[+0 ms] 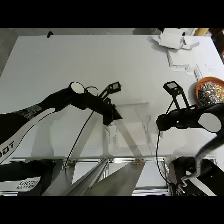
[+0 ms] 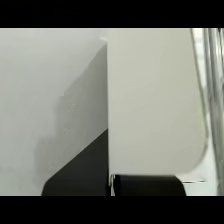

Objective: Fold the box and place the chain.

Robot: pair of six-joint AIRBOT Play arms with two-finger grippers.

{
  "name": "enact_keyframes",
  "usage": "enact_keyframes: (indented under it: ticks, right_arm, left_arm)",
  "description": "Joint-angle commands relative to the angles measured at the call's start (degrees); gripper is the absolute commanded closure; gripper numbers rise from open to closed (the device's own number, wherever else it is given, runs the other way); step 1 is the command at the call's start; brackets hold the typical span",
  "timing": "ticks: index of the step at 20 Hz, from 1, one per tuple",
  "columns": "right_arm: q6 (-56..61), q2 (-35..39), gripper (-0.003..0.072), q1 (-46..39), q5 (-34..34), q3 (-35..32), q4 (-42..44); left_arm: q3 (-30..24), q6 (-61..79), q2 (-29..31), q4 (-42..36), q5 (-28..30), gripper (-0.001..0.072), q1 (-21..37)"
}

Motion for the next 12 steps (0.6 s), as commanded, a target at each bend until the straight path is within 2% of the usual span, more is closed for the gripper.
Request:
enact_keyframes:
  ticks: [1,6,12]
  right_arm:
    - [-3.5,0.0,0.0326,0.0,4.4,4.2,-0.5]
    - [-5.0,0.1,0.0327,0.0,7.6,4.9,-0.9]
    - [-12.5,0.1,0.0331,0.0,4.2,4.9,-2.1]
  left_arm:
    - [1.1,10.2,0.1,6.4,3.9,0.0702,-4.2]
    - [1.0,11.7,0.0,5.9,10.9,0.0705,-5.5]
    - [1.0,11.8,-1.7,6.0,14.0,0.0705,-5.5]
